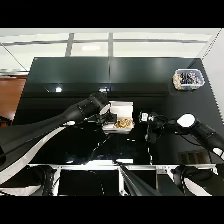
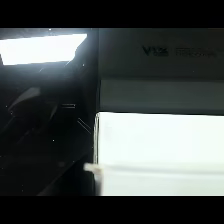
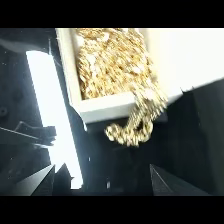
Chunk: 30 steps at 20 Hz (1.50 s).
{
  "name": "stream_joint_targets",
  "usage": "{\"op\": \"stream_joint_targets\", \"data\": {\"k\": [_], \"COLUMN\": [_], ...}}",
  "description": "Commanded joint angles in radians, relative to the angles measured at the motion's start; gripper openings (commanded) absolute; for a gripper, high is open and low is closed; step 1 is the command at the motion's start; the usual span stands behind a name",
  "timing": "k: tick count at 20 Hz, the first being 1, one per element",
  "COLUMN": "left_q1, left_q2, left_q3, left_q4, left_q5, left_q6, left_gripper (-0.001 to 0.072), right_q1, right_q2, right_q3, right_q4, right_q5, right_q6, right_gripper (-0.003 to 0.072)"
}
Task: Fold the box and place the chain.
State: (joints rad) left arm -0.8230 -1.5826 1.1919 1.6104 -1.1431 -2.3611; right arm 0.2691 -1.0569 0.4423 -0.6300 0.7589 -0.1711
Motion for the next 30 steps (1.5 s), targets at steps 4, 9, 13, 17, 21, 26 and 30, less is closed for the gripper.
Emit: {"op": "stream_joint_targets", "data": {"k": [4, 9, 13, 17, 21, 26, 30], "left_q1": [0.000, 0.000, 0.000, 0.000, 0.001, 0.000, 0.000], "left_q2": [0.001, 0.001, 0.001, 0.001, 0.001, 0.001, 0.000], "left_q3": [0.000, 0.000, 0.000, 0.000, 0.000, 0.000, 0.000], "left_q4": [-0.003, -0.003, -0.002, -0.003, -0.002, 0.001, 0.001], "left_q5": [-0.017, -0.010, -0.010, -0.010, -0.008, -0.004, 0.018], "left_q6": [0.001, 0.000, 0.002, 0.001, 0.001, 0.000, 0.000], "left_gripper": [0.0032, 0.0032, 0.0032, 0.0032, 0.0032, 0.0032, 0.0032], "right_q1": [0.022, 0.022, 0.022, 0.022, 0.022, 0.022, 0.022], "right_q2": [-0.084, -0.122, -0.168, -0.168, -0.180, -0.197, -0.196], "right_q3": [0.010, 0.054, 0.092, 0.092, 0.092, 0.092, 0.092], "right_q4": [0.076, 0.076, 0.079, 0.072, 0.073, 0.079, 0.074], "right_q5": [-0.054, -0.094, -0.090, -0.048, -0.066, -0.068, -0.067], "right_q6": [-0.134, -0.136, -0.096, -0.084, -0.087, -0.087, -0.068], "right_gripper": [0.0701, 0.0701, 0.0702, 0.0702, 0.0701, 0.0510, 0.0017]}}
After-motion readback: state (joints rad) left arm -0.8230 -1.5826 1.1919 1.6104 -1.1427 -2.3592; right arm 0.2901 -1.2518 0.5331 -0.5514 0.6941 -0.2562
